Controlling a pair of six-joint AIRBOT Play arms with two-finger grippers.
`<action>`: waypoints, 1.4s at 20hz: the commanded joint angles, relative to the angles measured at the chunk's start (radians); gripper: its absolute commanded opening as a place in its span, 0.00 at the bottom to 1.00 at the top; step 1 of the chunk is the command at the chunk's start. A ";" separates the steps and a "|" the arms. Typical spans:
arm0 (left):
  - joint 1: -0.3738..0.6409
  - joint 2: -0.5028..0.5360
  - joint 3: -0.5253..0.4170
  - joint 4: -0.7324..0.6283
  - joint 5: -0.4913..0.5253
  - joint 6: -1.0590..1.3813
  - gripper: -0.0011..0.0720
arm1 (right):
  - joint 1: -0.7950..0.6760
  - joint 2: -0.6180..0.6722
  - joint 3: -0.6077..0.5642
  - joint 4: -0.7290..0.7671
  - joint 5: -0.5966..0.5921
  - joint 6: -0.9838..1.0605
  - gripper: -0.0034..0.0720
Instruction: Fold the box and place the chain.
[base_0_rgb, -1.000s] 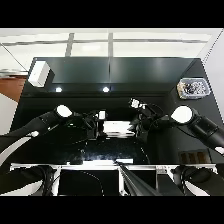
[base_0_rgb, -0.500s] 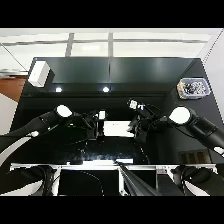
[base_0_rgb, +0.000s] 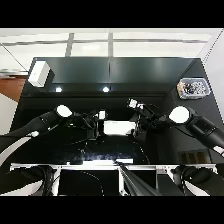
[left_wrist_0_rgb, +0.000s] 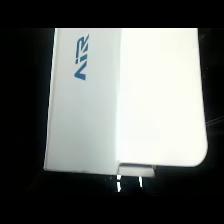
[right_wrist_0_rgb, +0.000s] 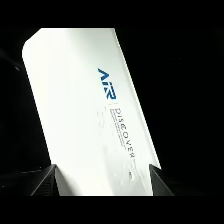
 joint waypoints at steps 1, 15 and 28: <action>0.000 -0.001 0.001 0.000 0.000 0.001 0.56 | 0.000 0.030 0.024 -0.042 0.005 0.005 0.96; 0.000 -0.001 0.001 0.000 0.000 0.001 0.56 | 0.001 -0.012 -0.011 -0.103 -0.050 0.072 0.45; 0.000 -0.001 0.001 0.000 0.000 0.001 0.56 | 0.001 0.000 -0.008 -0.109 -0.006 0.060 0.47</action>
